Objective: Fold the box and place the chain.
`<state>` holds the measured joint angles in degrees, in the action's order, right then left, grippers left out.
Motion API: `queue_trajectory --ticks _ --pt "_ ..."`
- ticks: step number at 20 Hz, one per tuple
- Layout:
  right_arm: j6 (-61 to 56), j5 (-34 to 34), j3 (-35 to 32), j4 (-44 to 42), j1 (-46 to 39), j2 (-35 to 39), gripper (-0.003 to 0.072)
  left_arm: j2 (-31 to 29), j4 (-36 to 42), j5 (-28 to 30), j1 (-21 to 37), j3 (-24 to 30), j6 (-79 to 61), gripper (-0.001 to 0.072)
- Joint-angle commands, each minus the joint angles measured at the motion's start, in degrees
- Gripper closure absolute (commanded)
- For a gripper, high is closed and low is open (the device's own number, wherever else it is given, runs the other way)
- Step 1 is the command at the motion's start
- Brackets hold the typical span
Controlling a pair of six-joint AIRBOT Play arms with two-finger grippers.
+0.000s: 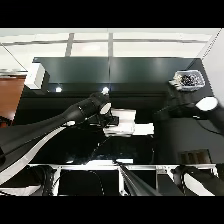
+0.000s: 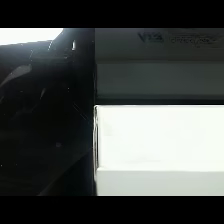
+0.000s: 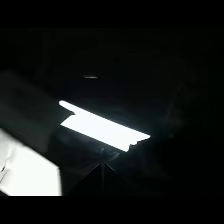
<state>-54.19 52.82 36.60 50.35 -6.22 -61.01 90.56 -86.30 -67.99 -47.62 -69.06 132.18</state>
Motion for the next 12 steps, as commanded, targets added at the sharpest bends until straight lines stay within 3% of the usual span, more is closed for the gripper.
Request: queue_trajectory --ticks 1,5,9,12 --pt "-15.6 3.9 -3.0 0.5 -12.2 0.2 0.0670 0.0 -0.1 0.0 0.0 0.0 0.0 0.0684" --pt "-7.4 12.8 -6.9 -5.4 -6.9 -6.4 0.0670 0.0 -0.1 0.0 0.0 0.0 0.0 0.0684" --pt "-1.9 11.5 -6.8 -15.3 2.6 -15.3 0.0670 0.0 -0.1 0.0 0.0 0.0 0.0 0.0684" --pt "1.7 10.2 -6.3 -20.0 6.4 -16.4 0.0670 0.0 -0.1 -0.2 0.3 0.0 0.0 0.0684"
